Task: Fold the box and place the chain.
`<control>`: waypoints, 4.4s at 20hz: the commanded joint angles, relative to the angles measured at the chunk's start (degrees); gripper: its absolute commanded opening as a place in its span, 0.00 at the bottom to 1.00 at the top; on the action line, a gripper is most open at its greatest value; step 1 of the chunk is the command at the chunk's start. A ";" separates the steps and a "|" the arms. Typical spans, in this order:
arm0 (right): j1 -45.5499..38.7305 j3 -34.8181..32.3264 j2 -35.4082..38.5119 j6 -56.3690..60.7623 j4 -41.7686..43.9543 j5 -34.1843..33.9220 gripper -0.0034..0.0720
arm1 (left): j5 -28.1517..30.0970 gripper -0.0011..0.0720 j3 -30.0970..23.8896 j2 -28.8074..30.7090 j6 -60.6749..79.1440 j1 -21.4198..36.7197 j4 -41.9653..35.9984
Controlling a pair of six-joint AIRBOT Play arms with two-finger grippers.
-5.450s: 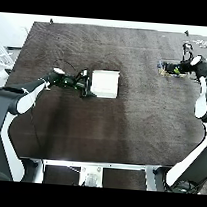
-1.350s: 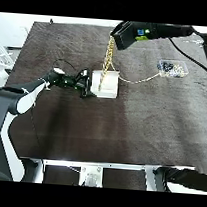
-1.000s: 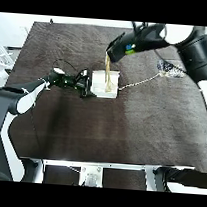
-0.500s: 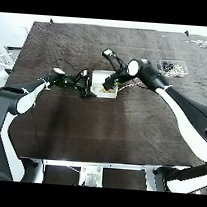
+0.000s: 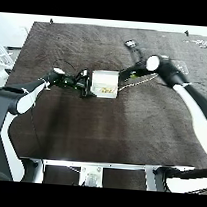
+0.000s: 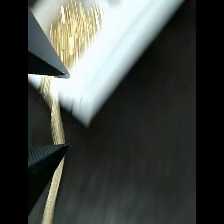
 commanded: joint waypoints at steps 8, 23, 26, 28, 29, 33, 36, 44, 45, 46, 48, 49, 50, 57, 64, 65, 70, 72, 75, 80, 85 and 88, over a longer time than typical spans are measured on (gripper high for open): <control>-25.90 -6.73 -2.91 17.14 2.29 -14.21 0.69 | 0.13 0.76 0.00 0.04 0.02 0.07 0.00; -25.05 0.17 -16.76 9.51 17.94 -28.20 0.22 | 0.07 0.76 0.00 0.04 0.02 0.07 0.00; -25.03 0.28 -16.39 9.51 17.97 -29.68 0.05 | 0.07 0.76 0.00 0.04 0.02 0.07 0.00; -24.55 0.28 -13.35 9.53 17.99 -26.64 0.05 | 0.04 0.76 0.00 0.04 0.02 0.07 0.00; -23.82 0.28 -10.78 9.46 17.97 -25.81 0.05 | 0.02 0.76 0.00 0.04 0.00 0.07 0.00; -17.86 0.31 4.50 2.99 17.94 -26.25 0.05 | -0.02 0.76 0.00 0.04 0.02 0.07 -0.02; -12.55 0.31 14.82 -2.86 17.92 -27.34 0.05 | -0.02 0.76 0.00 0.04 0.02 0.07 -0.02; 0.57 0.42 25.40 -8.02 17.94 -27.50 0.05 | -0.02 0.76 0.00 0.04 0.02 0.07 -0.02; 2.34 0.20 25.35 -8.02 17.94 -27.50 0.05 | -0.02 0.76 0.00 0.04 0.02 0.07 0.00; 4.11 -0.11 25.33 -8.02 17.94 -27.50 0.05 | -0.02 0.76 0.00 0.04 0.02 0.07 0.00; 7.58 -0.72 25.00 -8.02 17.94 -27.50 0.05 | -0.02 0.76 0.00 0.04 0.02 0.07 -0.02; 9.03 -1.03 24.65 -8.02 17.94 -27.52 0.05 | -0.02 0.76 0.00 0.04 0.02 0.07 -0.02; 10.10 -1.46 24.28 -8.02 17.94 -27.50 0.05 | -0.02 0.76 0.00 0.04 0.02 0.07 -0.02; 12.57 -8.09 22.58 -4.42 18.60 -27.54 0.05 | -0.02 0.76 0.00 0.04 0.02 0.07 -0.02; 12.57 -11.43 18.21 -4.35 18.58 -27.54 0.05 | 0.00 0.76 0.00 0.04 0.02 0.07 -0.02; 12.57 -11.37 17.88 -4.35 18.62 -27.67 0.05 | 0.00 0.76 0.00 0.04 0.02 0.07 -0.02; 12.72 -4.81 20.98 -9.68 18.49 -28.35 0.05 | 0.11 0.76 0.00 0.04 0.02 0.07 -0.02; 13.55 -2.29 22.53 -11.08 18.34 -28.33 0.05 | 0.15 0.76 0.00 0.04 0.02 0.07 -0.02; 14.73 -1.14 23.93 -12.52 18.36 -27.43 0.05 | 0.15 0.76 0.00 0.04 0.02 0.07 -0.02; 15.04 -1.57 23.58 -12.33 18.38 -23.26 0.05 | 0.15 0.76 0.00 0.04 0.02 0.07 -0.02; 14.99 -7.37 22.86 -12.31 18.38 -23.87 0.05 | 0.15 0.76 0.00 0.04 0.02 0.07 -0.02; 15.02 -11.28 21.18 -12.26 18.49 -25.90 0.05 | 0.13 0.76 0.00 0.04 0.02 0.07 -0.02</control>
